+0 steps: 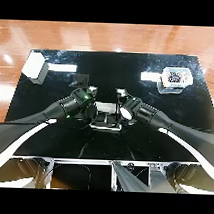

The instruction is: Fold the box and place the chain.

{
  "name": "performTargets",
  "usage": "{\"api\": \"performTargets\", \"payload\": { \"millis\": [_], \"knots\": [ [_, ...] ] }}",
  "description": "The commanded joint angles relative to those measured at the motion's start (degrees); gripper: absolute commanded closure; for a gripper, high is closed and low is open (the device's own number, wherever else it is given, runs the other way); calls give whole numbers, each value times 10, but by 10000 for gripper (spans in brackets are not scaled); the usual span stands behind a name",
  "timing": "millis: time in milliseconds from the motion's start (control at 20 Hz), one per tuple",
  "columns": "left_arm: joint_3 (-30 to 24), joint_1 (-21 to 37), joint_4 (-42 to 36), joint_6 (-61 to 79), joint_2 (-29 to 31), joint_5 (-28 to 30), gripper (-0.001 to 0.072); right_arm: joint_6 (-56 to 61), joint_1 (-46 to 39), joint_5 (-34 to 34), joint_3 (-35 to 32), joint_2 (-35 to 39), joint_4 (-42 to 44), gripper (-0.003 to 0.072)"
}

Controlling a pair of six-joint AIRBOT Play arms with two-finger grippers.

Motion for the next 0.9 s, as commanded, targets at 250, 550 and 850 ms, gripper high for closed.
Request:
{"api": "performTargets", "payload": {
  "millis": [250,550,850],
  "knots": [
    [0,0,1,-1,0,2,690,-105,1,110,-1,110,-14,159],
    [0,0,-6,-1,0,1,690,-104,-68,197,-1,221,-189,159],
    [0,0,-9,-1,0,2,691,-166,-392,10,0,209,-131,159]
  ]
}}
